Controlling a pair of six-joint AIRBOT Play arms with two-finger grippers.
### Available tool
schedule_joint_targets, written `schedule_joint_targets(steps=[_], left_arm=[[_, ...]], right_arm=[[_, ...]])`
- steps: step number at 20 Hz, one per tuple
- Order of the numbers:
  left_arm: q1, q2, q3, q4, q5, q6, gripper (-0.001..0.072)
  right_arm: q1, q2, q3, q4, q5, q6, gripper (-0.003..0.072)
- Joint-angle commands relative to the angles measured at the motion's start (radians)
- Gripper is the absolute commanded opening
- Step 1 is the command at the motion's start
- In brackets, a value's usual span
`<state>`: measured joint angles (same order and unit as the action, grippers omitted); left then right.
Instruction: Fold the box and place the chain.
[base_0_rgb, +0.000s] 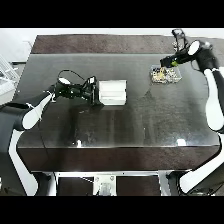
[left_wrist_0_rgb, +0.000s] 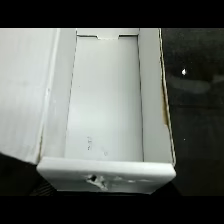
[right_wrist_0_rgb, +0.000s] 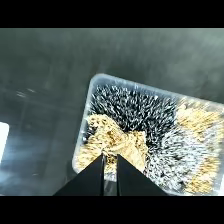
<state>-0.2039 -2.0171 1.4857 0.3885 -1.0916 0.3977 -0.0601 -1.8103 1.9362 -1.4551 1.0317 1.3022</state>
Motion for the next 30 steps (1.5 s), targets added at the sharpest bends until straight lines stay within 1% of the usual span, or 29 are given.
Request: schedule_joint_targets(steps=[1,4,6,10,15,18,24,27,30], left_arm=[[0.001,0.000,0.000,0.000,0.001,-0.001,0.0352],[0.001,0.000,0.000,0.000,0.000,-0.001,0.0352],[0.001,0.000,0.000,0.000,0.001,-0.001,0.0352],[0.001,0.000,0.000,0.000,0.000,-0.001,0.0352],[0.001,0.000,0.000,0.000,0.000,-0.001,0.0352],[0.001,0.000,0.000,0.000,0.001,-0.001,0.0352],[0.001,0.000,0.000,0.000,0.000,-0.001,0.0352],[0.001,0.000,0.000,0.000,0.000,-0.001,0.0352],[0.001,0.000,0.000,0.000,0.000,-0.001,0.0352]], right_arm=[[0.040,0.155,0.015,-0.003,0.117,-0.002,0.0005],[0.115,0.326,0.015,-0.004,0.131,-0.002,0.0005],[0.166,0.414,0.015,-0.004,0.129,-0.002,0.0005],[0.282,0.514,0.015,-0.004,0.129,-0.002,0.0005],[0.456,0.537,0.019,-0.004,0.129,-0.003,0.0005],[0.529,0.537,0.019,-0.004,0.129,-0.005,0.0005],[0.610,0.537,0.019,-0.003,0.131,-0.004,0.0006],[0.647,0.537,0.019,-0.003,0.166,-0.005,0.0006],[0.653,0.536,0.010,0.007,0.183,-0.001,0.0006]])
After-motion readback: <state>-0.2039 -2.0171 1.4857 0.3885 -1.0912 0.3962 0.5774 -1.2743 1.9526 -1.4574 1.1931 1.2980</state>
